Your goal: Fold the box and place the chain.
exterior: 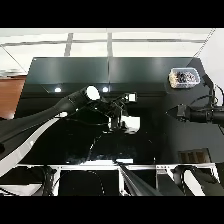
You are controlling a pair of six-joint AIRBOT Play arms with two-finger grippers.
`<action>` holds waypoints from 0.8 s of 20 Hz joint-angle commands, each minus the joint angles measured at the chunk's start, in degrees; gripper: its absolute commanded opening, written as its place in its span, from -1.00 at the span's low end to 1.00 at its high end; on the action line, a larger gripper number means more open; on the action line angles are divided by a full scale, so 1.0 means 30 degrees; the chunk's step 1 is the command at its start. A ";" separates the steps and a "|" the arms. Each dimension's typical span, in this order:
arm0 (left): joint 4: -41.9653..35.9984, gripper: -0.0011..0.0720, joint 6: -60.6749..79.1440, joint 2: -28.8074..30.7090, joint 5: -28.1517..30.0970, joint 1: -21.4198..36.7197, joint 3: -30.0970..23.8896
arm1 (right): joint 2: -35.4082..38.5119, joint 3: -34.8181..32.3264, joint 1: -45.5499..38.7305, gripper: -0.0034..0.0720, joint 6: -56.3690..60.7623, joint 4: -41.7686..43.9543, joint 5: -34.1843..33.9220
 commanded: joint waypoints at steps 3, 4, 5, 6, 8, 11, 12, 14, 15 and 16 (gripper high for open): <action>0.0801 0.99 -0.0124 -0.0022 -0.0153 -0.0131 0.0262 | 0.0015 0.0015 -0.0015 -0.89 0.0000 -0.0022 -0.0117; 0.0801 0.99 -0.0175 -0.0015 -0.0211 -0.0109 0.0481 | 0.0007 0.0015 -0.0015 -0.89 0.0000 -0.0015 -0.0117; 0.0801 0.99 -0.0219 -0.0007 -0.0211 -0.0109 0.0692 | 0.0015 0.0015 -0.0015 -0.89 0.0007 -0.0022 -0.0117; 0.0801 0.99 -0.0240 -0.0007 -0.0197 -0.0109 0.0831 | 0.0015 0.0022 -0.0015 -0.89 0.0007 -0.0022 -0.0117; 0.0823 0.99 -0.0233 -0.0015 0.0007 -0.0109 0.0845 | 0.0015 0.0015 -0.0007 -0.89 0.0007 -0.0022 -0.0117; 0.0845 0.99 -0.0240 -0.0007 0.0510 -0.0109 0.0867 | 0.0015 0.0022 -0.0015 -0.89 -0.0044 -0.0022 -0.0117; 0.0809 0.99 -0.0240 -0.0007 0.0466 -0.0117 0.0889 | 0.0015 0.0022 -0.0015 -0.89 -0.0044 -0.0029 -0.0117; 0.1107 0.99 -0.0699 -0.0015 0.0408 -0.0146 0.0882 | 0.0015 0.0015 -0.0007 -0.89 -0.0044 -0.0022 -0.0117; 0.1362 0.99 -0.1115 -0.0029 0.0372 -0.0146 0.0882 | 0.0007 0.0022 -0.0015 -0.89 -0.0051 -0.0029 -0.0124; 0.1647 0.99 -0.1508 -0.0087 0.0233 -0.0146 0.0882 | 0.0015 0.0015 -0.0015 -0.89 -0.0051 -0.0022 -0.0138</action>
